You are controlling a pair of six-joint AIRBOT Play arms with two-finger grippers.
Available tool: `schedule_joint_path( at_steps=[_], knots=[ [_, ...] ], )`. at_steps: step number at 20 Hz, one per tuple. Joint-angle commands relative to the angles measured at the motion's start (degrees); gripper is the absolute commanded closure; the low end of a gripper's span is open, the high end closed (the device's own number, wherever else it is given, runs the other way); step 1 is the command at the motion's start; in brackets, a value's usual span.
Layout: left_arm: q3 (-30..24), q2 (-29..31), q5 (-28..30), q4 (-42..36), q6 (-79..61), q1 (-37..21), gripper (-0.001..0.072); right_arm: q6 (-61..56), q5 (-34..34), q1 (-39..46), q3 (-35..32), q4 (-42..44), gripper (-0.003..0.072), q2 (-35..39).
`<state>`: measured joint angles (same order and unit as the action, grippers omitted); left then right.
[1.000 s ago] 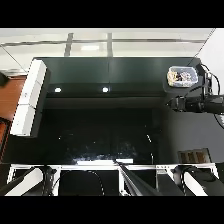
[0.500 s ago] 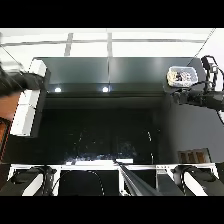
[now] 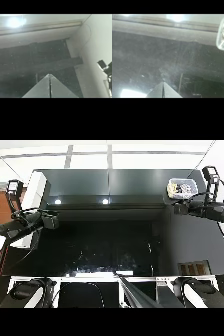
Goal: Fold the box and place the chain.
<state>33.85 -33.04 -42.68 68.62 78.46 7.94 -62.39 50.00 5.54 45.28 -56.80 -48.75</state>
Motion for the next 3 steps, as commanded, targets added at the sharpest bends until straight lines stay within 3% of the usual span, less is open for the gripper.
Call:
schedule_joint_path(
  at_steps=[1,3],
  knots=[
    [-0.8,0.3,0.3,-0.1,0.2,0.3,0.0683,0.1,-0.1,0.0,0.0,0.0,0.0673,0.0],
    [-0.8,0.3,0.3,-0.1,0.2,0.3,0.0684,0.1,-0.1,0.0,0.0,0.0,0.0673,0.0]
  ],
)
